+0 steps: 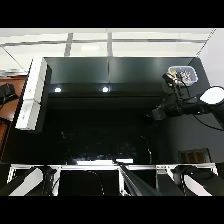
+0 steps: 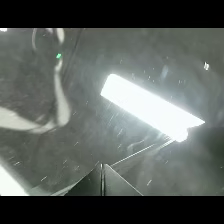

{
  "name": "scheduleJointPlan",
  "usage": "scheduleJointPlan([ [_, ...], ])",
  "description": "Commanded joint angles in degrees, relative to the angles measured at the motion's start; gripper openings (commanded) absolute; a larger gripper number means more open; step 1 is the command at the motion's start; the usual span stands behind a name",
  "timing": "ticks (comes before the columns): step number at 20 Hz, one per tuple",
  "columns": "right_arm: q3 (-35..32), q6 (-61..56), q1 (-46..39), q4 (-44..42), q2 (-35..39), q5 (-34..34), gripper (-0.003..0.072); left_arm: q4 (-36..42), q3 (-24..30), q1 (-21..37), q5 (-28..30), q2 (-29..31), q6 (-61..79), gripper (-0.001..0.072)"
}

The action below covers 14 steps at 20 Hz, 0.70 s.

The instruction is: Fold the box and place the chain.

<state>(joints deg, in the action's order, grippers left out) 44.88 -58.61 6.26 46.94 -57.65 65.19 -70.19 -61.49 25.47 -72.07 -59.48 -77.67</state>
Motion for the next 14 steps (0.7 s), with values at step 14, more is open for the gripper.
scheduleJointPlan([
  [14, -0.02, 0.55, 6.95, 16.33, -1.73, -35.47, 0.0015, 8.33, 37.2, -26.93, 29.66, 29.53, 11.28, 0.0023],
])
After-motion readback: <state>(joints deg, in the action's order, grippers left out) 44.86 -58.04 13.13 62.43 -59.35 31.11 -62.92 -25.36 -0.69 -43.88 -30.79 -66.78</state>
